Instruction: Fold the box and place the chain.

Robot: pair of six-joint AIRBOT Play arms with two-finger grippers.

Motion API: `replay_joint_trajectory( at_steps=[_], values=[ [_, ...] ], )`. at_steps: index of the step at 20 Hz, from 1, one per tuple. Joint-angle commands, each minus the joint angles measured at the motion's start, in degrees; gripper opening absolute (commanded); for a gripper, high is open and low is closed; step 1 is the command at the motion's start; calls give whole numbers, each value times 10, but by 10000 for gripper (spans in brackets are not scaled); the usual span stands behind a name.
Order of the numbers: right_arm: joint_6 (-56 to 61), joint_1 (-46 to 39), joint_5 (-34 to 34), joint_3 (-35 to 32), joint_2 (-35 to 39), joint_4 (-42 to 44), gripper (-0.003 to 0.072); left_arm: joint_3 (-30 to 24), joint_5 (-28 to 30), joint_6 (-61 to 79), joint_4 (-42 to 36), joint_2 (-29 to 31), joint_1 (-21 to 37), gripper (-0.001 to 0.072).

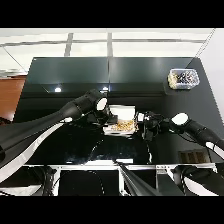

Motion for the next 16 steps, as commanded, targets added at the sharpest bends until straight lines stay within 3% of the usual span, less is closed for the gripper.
replay_joint_trajectory(
  at_steps=[1, 2, 3, 5, 6, 11, 16],
  values=[
    [6, 2, -7, 1, -6, -3, 663, 0, 0, 0, 0, 0, 0, 30],
    [7, 4, -9, 1, -6, -3, 663, 0, 0, 0, 0, 0, 0, 30],
    [7, 5, -8, 1, -6, -3, 590, 0, 0, 0, 0, 0, 0, 30],
    [12, 4, -8, 1, -6, -3, 108, 0, 0, 0, 0, 0, 0, 30],
    [20, 4, -8, 1, -6, -3, 9, 0, 0, 0, 0, 0, 0, 30],
    [130, 3, -21, 1, 4, -7, 8, 0, 0, 0, 0, 0, 0, 30],
    [343, -17, -13, 2, 90, -84, 8, 0, 0, 0, 0, 0, 0, 30]
  ],
)
